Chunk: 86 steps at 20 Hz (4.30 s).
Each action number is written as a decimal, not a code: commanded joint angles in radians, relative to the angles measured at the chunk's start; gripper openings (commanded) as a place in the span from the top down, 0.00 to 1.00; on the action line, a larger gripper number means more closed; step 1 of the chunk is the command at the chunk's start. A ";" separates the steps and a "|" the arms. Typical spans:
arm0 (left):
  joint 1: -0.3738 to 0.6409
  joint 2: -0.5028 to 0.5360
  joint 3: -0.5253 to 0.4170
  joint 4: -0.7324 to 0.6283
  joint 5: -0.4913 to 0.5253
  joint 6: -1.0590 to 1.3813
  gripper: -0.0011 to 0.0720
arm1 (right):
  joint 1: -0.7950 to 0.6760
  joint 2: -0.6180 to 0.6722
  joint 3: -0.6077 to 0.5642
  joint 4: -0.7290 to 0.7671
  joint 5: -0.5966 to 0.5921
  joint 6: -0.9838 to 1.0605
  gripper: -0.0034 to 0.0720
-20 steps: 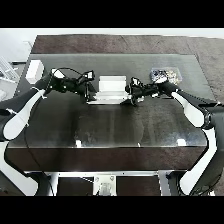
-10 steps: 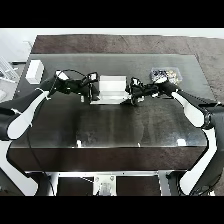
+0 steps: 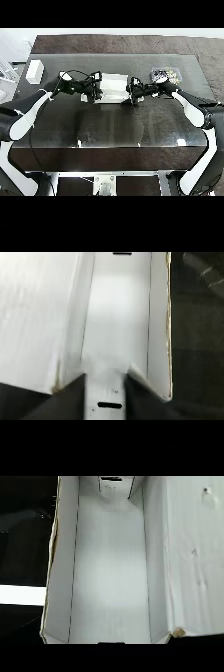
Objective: Fold the box and place the chain.
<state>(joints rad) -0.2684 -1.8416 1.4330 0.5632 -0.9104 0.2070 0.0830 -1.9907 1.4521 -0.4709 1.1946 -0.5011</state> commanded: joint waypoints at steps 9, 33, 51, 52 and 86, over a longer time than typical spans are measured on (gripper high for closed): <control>0.000 -0.031 0.000 -0.055 -0.007 0.010 0.46 | 0.001 -0.001 0.000 -0.001 0.000 0.000 0.17; 0.091 -0.008 0.019 0.004 -0.107 0.057 0.96 | 0.001 -0.001 0.000 -0.001 0.000 0.000 0.17; 0.219 0.150 -0.004 0.089 -0.163 -0.714 0.96 | 0.001 -0.001 0.000 -0.001 0.000 0.000 0.17; 0.219 0.153 -0.022 0.093 -0.140 -0.755 0.96 | 0.001 -0.001 0.000 -0.001 0.000 0.000 0.18; 0.259 0.054 -0.245 -0.103 -0.070 -1.143 0.96 | 0.001 -0.001 0.000 -0.001 0.000 0.000 0.17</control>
<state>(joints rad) 0.0116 -1.7641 1.1881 0.5003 -0.9771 -0.9329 0.0826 -1.9907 1.4521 -0.4721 1.1946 -0.5014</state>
